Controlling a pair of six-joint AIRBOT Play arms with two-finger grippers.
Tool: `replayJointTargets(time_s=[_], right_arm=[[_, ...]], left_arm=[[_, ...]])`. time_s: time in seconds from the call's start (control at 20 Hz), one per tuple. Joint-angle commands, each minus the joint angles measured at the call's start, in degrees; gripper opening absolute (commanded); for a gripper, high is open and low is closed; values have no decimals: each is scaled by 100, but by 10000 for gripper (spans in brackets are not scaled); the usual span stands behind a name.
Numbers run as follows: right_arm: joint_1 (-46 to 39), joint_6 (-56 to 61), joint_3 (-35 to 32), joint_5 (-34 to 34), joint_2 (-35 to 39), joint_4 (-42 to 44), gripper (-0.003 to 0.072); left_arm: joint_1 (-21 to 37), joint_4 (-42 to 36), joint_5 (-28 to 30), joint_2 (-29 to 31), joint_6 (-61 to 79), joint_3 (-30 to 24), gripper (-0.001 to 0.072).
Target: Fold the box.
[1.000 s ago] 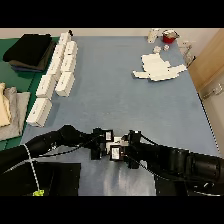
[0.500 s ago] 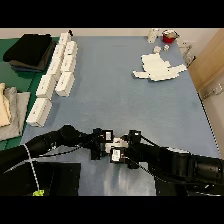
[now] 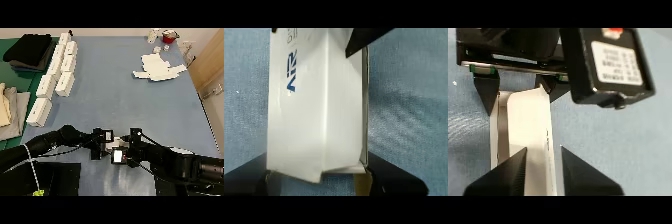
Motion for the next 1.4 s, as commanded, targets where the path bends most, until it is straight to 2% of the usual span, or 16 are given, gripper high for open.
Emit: replayJointTargets(time_s=[0.0, 0.05, 1.15, 1.35], right_arm=[[0, 0, 2, -13, 2, -83, 243], [0, 0, 2, -13, -7, -61, 193], [9, -151, -26, 179, -396, 748, 193], [9, -151, -15, 125, -315, 750, 280]], left_arm=[[0, 2, 0, 0, 2, 0, 458], [0, 2, 0, 0, 2, 0, 458], [0, 2, 0, 0, 2, 0, 458], [0, 2, 0, 0, 2, 0, 458]])
